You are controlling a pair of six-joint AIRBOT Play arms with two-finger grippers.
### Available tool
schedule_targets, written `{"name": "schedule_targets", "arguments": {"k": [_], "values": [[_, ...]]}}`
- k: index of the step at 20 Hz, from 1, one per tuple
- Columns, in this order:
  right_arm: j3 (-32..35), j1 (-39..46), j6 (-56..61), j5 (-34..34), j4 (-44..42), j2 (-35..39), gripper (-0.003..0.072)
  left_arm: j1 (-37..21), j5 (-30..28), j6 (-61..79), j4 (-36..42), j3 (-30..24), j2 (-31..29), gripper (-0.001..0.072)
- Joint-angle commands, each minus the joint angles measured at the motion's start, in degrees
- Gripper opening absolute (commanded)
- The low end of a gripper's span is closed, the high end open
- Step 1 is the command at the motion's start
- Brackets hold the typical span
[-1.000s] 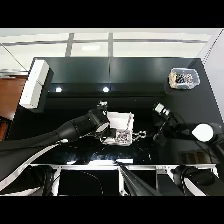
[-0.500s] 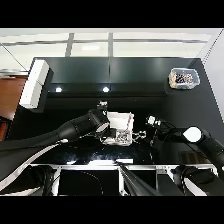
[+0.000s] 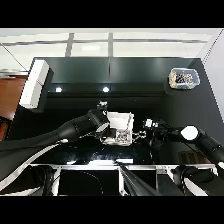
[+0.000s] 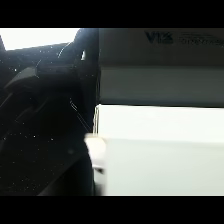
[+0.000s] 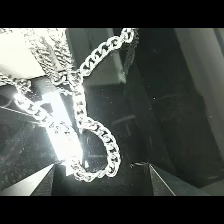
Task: Fold the box and place the chain.
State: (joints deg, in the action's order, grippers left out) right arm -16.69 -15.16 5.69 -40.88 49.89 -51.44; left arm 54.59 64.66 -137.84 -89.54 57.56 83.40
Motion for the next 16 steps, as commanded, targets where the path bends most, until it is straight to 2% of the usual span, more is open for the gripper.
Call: {"name": "schedule_targets", "arguments": {"k": [1, 3, 4, 5, 6, 7, 10, 12, 14, 16], "values": [[0.04, -0.79, -0.81, 0.72, -0.04, -0.26, 0.0695, -0.02, -0.09, 0.00, 0.00, -0.02, 0.02, 0.0034], [0.04, -2.86, -0.79, 1.53, 0.04, -0.26, 0.0693, -0.02, -0.09, 0.00, 0.00, -0.02, 0.02, 0.0033], [0.04, -3.76, -0.72, 2.19, 0.04, -0.26, 0.0616, -0.02, -0.04, 0.00, 0.00, -0.02, 0.02, 0.0033], [0.04, -4.33, -0.55, 2.45, 0.04, -0.26, 0.0388, -0.02, 0.00, 0.00, 0.00, -0.02, 0.02, 0.0033], [0.04, -4.42, -0.52, 2.32, 0.02, -0.26, 0.0213, -0.02, 0.02, 0.00, 0.00, -0.02, 0.02, 0.0033], [0.02, -4.37, 0.04, 2.32, 0.04, -0.26, 0.0085, -0.02, 0.11, 0.00, 0.00, -0.02, 0.02, 0.0033], [-0.63, -4.35, 5.90, 1.20, 0.11, -0.13, 0.0063, -0.02, 0.11, 0.00, 0.00, -0.02, 0.02, 0.0033], [-2.51, -4.35, 11.47, -2.25, 2.60, 0.42, 0.0061, -0.02, 0.11, 0.00, 0.00, -0.02, 0.02, 0.0033], [-5.51, -4.11, 19.17, -7.63, 7.04, 2.34, 0.0061, -0.02, 0.11, 0.00, 0.00, -0.02, 0.02, 0.0033], [-9.92, -2.89, 23.19, -15.76, 8.22, 5.14, 0.0061, -0.02, 0.09, 0.00, 0.00, -0.02, 0.02, 0.0034]]}}
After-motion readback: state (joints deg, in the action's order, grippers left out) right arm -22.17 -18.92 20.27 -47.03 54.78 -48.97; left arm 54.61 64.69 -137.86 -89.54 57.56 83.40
